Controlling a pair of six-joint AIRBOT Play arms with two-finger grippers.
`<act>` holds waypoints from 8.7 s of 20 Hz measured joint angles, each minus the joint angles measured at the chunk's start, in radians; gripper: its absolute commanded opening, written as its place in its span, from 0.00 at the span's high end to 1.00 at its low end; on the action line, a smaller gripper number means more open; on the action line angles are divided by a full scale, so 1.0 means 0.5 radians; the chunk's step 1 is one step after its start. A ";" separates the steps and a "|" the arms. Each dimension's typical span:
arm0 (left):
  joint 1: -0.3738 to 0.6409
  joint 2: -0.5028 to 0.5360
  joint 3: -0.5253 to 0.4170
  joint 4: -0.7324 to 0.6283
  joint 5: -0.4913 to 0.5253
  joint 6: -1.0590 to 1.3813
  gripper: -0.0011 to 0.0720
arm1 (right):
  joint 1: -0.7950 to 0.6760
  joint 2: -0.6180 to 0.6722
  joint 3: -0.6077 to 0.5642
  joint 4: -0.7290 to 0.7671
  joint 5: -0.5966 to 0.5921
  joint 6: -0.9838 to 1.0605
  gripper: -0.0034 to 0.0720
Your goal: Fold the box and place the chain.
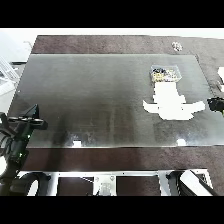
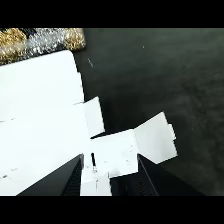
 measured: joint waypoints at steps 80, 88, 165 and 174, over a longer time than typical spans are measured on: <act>0.000 0.000 0.000 0.000 0.046 0.002 0.96 | 1.587 -1.465 0.922 0.484 0.513 0.423 0.95; 0.000 0.000 0.000 0.001 0.031 0.002 0.95 | 1.699 -1.501 1.001 0.475 0.386 0.436 0.95; -0.251 -3.912 3.601 1.402 -2.013 -1.470 0.30 | 1.775 -1.549 1.020 0.416 0.327 0.455 0.95; -0.250 -3.953 3.602 1.212 -2.065 -1.388 0.46 | 1.775 -1.549 1.020 0.415 0.328 0.450 0.95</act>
